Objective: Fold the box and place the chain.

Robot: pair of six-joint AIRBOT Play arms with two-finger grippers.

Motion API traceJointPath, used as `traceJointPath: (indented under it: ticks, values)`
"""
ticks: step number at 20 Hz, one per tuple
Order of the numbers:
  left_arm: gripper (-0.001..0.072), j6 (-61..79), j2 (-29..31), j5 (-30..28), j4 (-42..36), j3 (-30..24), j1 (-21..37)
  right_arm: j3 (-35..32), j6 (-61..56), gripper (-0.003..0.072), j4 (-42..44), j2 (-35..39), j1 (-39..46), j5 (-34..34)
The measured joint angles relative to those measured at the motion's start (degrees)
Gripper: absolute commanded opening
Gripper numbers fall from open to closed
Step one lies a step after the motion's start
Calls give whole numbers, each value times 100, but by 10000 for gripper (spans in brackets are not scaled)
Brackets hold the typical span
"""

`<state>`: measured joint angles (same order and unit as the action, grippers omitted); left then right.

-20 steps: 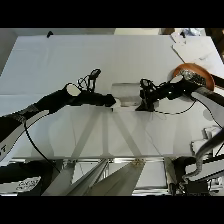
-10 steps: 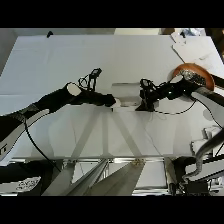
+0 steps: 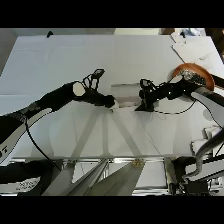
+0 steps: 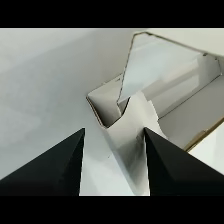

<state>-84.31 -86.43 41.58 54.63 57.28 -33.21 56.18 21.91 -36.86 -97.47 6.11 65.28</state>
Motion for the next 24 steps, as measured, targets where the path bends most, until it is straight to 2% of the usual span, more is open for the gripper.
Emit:
traceJointPath:
  ticks: [4, 9, 15, 19, 20, 22, 24]
  values:
    - [390, -785, -170, 437, 669, 404, -83, 0, -2, 528, 2, 0, 0, 2]
    - [345, -1370, -520, 938, 1016, 927, -269, 0, 0, 528, -2, 0, 0, 2]
    - [342, -2098, -857, 1554, 1631, 1491, -483, 0, 0, 528, -2, -2, 0, 4]
    - [291, -2520, -968, 1921, 1843, 1626, -560, 0, 0, 528, 4, -2, 0, 15]
    - [251, -2603, -981, 1974, 1869, 1646, -577, 0, 0, 528, 11, -2, 0, 20]
    - [248, -2734, -999, 2044, 1902, 1665, -610, 0, 0, 528, 15, -2, 0, 20]
    - [205, -2826, -1008, 2076, 1930, 1679, -632, 0, -2, 528, 15, -2, 0, 20]
